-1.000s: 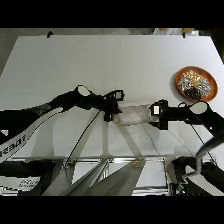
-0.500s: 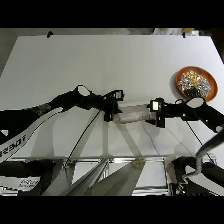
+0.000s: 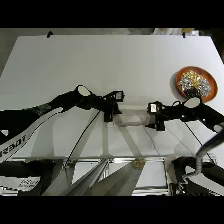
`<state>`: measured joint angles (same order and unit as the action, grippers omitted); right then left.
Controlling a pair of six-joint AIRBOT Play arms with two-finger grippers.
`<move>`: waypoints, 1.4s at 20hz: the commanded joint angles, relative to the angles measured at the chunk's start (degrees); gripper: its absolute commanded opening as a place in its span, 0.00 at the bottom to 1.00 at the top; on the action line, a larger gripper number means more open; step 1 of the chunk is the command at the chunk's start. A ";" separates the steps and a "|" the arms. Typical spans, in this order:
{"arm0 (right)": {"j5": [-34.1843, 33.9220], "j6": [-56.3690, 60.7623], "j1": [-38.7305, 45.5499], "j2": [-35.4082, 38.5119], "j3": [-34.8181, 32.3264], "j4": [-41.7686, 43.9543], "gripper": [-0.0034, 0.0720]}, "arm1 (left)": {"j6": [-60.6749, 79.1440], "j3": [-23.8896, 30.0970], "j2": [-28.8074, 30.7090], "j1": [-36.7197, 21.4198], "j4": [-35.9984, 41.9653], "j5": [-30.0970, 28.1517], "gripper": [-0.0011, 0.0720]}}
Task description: Fold the box and place the chain.
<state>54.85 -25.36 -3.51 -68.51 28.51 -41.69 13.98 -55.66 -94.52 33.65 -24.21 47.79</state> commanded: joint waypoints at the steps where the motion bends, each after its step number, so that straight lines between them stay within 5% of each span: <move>1: 2.91 1.44 -0.07 -0.07 -0.13 -1.29 0.90 | -0.09 0.00 0.02 0.00 0.17 -0.42 0.03; 13: -1.09 1.33 -1.99 -3.21 -0.96 1.66 0.92 | -0.09 0.00 0.02 0.00 0.17 -0.42 0.03; 17: -1.62 1.36 -2.14 -3.43 -0.96 1.70 0.73 | -0.09 0.00 0.02 0.02 0.17 -0.42 0.03; 20: -1.44 1.57 -2.12 -3.41 -0.96 1.73 0.46 | -0.09 0.00 0.02 0.02 0.17 -0.42 0.03; 28: -1.51 1.53 -2.14 -3.39 -0.96 1.62 0.44 | -0.09 0.00 0.02 0.00 0.17 -0.42 0.03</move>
<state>53.43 -23.83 -5.58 -71.88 27.59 -40.01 13.89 -55.66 -94.52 33.67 -24.05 47.40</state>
